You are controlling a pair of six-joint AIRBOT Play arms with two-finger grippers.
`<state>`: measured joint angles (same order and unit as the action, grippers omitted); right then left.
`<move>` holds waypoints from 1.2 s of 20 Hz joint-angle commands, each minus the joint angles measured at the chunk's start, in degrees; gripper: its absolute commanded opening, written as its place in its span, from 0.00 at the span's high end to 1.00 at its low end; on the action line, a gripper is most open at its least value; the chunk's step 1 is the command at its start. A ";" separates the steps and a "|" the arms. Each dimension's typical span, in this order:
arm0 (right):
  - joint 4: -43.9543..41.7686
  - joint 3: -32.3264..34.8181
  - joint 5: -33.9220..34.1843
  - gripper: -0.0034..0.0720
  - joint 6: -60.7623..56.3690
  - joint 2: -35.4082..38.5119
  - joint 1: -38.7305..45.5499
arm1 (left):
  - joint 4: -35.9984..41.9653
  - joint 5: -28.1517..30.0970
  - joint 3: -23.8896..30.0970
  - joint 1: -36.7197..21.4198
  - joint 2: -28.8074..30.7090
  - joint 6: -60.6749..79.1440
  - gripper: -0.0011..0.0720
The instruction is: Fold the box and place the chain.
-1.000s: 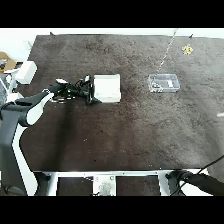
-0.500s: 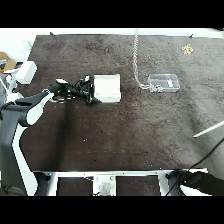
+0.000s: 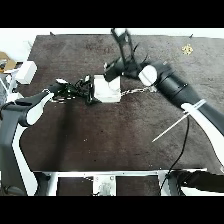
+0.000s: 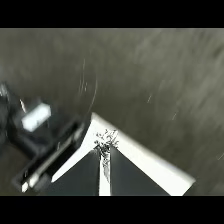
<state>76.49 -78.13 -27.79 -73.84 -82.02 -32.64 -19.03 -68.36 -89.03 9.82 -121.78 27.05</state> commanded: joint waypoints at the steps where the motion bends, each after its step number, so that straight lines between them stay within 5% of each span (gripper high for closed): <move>1: -1.77 7.85 4.61 0.90 -3.02 -2.25 0.07 | 0.00 0.02 -0.02 0.00 0.04 0.00 0.61; 2: -1.75 8.55 4.42 0.54 -3.15 -2.29 0.59 | 0.00 0.02 0.00 0.00 0.04 0.00 0.61; 3: -1.49 8.66 3.85 0.38 -3.13 -2.27 1.44 | 0.00 0.04 -0.02 0.00 0.04 0.00 0.61; 5: 0.68 8.66 0.83 0.38 -3.17 -0.94 4.22 | 0.00 0.02 0.00 0.00 0.04 0.00 0.61; 6: 1.64 8.68 -1.97 0.50 -4.15 0.31 6.38 | 0.00 0.02 0.00 0.00 0.04 0.00 0.61; 7: 1.97 8.72 -5.35 0.76 -5.31 1.51 9.05 | 0.00 0.02 -0.02 0.00 0.04 0.00 0.61; 8: 1.92 8.81 -8.76 0.80 -6.80 2.43 12.52 | 0.00 0.02 -0.02 0.00 0.04 0.00 0.61; 11: 1.44 10.62 -13.77 0.80 -10.45 2.89 22.73 | 0.00 0.02 0.00 0.00 0.04 0.00 0.61; 16: -3.61 17.59 -5.97 0.78 -13.20 -1.25 31.78 | -0.02 0.02 -0.02 0.00 0.04 0.00 0.61; 17: -5.14 17.59 -4.46 0.60 -13.18 -3.06 31.91 | 0.00 0.02 0.00 0.00 0.04 0.00 0.61; 18: -7.06 17.55 -2.56 0.58 -12.39 -4.59 31.78 | 0.00 0.00 -0.02 0.00 0.04 0.00 0.61; 20: -13.46 17.53 1.88 0.72 -8.20 -7.30 30.67 | 0.00 0.04 -0.02 0.00 0.04 0.00 0.61; 24: -19.39 17.42 7.56 0.72 -8.07 -11.50 28.96 | 0.00 0.02 -0.02 0.00 0.04 0.00 0.61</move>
<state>62.67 -60.84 -25.23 -82.89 -90.56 -3.11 -19.03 -68.34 -89.03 9.82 -121.78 27.03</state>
